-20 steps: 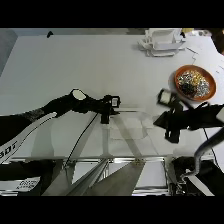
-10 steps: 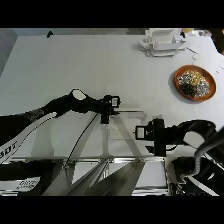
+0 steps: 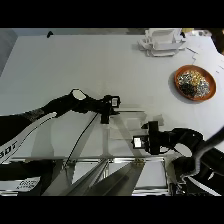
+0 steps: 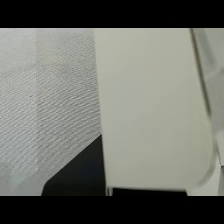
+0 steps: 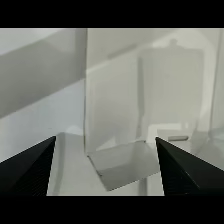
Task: Fold the box and place the chain.
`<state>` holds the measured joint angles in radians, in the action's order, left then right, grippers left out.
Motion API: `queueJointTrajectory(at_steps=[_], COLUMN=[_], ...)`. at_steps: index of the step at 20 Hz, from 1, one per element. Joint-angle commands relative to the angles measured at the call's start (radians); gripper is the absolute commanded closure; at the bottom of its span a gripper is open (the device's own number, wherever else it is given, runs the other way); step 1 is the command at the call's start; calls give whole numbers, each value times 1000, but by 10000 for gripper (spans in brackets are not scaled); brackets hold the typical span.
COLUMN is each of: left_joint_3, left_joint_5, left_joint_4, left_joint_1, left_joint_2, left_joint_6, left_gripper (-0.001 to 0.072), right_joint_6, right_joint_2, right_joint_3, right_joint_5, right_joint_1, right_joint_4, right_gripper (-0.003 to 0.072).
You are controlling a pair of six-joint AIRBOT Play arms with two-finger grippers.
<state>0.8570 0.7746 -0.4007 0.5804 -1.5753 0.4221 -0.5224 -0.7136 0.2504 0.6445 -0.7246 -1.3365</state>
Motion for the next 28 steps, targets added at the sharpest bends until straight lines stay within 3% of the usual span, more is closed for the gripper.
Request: queueJointTrajectory(at_steps=[1,4,12,17,28], left_joint_3=[-1,-1,-1,-1,-1], left_joint_5=[0,0,0,0,0], left_joint_4=[0,0,0,0,0], left_joint_1=[1,1,1,1,1], left_joint_2=[0,0,0,0,0], left_joint_6=[0,0,0,0,0], left_gripper=[698,698,698,698,698], right_joint_6=[4,8,165,267,270], right_joint_2=[-8,-8,-10,-59,-126], right_joint_3=[0,59,98,123,176], right_joint_5=[-54,39,45,72,99], right_joint_1=[40,119,220,287,347], right_joint_4=[-10,-10,131,294,287], right_gripper=[-20,-17,-17,-17,-16])
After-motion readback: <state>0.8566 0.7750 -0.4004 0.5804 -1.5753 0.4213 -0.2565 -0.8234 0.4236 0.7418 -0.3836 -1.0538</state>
